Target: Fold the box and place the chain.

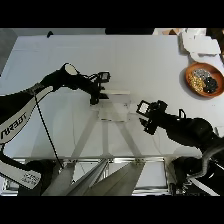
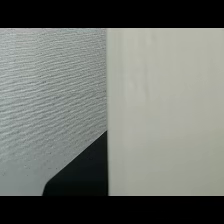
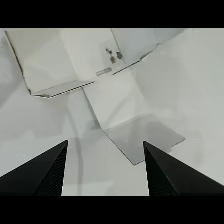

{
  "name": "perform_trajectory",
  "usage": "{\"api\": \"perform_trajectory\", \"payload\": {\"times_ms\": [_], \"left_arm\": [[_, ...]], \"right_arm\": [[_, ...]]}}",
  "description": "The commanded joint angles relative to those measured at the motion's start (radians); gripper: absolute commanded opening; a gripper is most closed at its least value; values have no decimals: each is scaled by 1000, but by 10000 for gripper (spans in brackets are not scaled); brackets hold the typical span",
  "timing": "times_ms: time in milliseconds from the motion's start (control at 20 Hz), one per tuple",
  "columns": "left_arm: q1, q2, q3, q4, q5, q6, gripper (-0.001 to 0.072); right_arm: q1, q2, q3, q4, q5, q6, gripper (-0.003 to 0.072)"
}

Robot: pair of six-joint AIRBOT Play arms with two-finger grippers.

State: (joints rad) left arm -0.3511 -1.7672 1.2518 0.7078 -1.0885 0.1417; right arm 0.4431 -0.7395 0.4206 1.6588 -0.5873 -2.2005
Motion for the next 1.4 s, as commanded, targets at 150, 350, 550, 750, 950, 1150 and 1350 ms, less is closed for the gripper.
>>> {"api": "perform_trajectory", "payload": {"times_ms": [150, 350, 550, 750, 950, 1150, 1350], "left_arm": [[0, -1, 1, 0, 0, 0, 14], [0, -1, 1, 0, 0, 0, 14], [0, -1, 1, 0, 0, 0, 14], [0, -1, 1, 0, 0, 0, 14], [0, -1, 1, 0, 0, 0, 14], [0, -1, 1, 0, 0, 0, 14], [0, -1, 1, 0, 0, 0, 14]], "right_arm": [[40, -11, 0, 25, 37, -82, 522], [40, -11, 0, 32, 38, -74, 524], [40, 9, 13, -97, 51, 59, 525], [45, 88, 64, -449, 53, 688, 525], [144, 190, 71, -1064, 59, 1522, 525], [302, 207, 71, -1408, 106, 2048, 525], [396, 186, 50, -1524, 69, 2094, 522]]}}
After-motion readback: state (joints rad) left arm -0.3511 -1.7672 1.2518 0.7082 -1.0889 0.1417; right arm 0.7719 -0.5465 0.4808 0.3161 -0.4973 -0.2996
